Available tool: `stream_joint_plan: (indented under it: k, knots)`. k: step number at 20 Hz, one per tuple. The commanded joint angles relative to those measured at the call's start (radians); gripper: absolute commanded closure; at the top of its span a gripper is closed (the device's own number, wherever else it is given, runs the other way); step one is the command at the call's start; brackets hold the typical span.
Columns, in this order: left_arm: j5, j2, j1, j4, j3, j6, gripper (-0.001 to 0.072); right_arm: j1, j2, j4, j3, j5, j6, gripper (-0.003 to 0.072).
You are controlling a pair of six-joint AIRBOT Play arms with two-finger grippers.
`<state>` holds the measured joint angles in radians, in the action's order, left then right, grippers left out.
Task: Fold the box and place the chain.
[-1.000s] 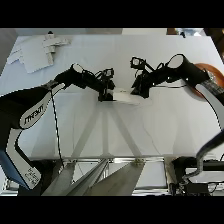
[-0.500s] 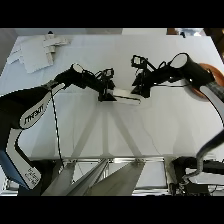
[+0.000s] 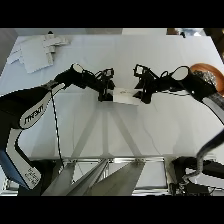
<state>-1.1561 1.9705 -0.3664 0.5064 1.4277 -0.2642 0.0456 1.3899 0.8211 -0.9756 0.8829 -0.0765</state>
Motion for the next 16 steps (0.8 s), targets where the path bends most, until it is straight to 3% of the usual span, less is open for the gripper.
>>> stream_joint_plan:
  k: [1, 9, 16]
  knots:
    - [0.0, 0.0, 0.001, 0.0, 0.0, 0.0, 0.0699, 0.001, -0.005, -0.053, 0.014, 0.011, 0.007, 0.0176]
    - [0.0, 0.0, 0.001, 0.0, 0.0, 0.0, 0.0699, 0.027, -0.013, -0.029, 0.014, 0.013, 0.037, 0.018]
    - [0.0, 0.0, 0.001, 0.0, 0.0, 0.0, 0.0699, 0.034, -0.013, 0.04, 0.031, -0.107, 0.036, 0.0191]
